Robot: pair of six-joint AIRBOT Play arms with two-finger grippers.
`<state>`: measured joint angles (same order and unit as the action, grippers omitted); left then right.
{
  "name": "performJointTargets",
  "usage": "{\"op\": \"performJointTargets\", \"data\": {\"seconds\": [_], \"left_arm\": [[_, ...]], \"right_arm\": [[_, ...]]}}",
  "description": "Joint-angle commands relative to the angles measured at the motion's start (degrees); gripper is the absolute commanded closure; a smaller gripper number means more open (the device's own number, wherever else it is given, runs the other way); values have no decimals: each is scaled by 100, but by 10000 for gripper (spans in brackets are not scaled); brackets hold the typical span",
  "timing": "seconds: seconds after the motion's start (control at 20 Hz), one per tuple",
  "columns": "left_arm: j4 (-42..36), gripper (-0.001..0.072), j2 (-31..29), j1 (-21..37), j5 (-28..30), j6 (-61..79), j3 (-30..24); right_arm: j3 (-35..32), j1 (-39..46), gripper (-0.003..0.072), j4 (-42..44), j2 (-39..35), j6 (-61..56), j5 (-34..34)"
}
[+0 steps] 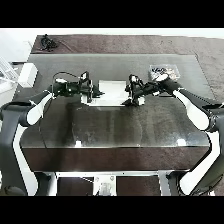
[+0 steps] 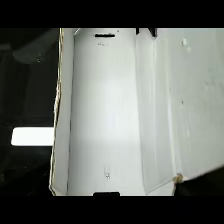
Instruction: Fold the box and place the chain.
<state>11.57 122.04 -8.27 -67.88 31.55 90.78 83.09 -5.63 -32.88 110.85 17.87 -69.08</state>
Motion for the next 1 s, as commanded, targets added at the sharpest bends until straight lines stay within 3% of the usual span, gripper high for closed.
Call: {"op": "performJointTargets", "data": {"seconds": [0.0,0.95], "left_arm": [[-2,688,-4,0,-7,0,7],[0,687,-4,0,-7,0,7]], "right_arm": [[-2,-2,3,131,26,127,17],[35,-131,3,83,136,385,-57]]}}
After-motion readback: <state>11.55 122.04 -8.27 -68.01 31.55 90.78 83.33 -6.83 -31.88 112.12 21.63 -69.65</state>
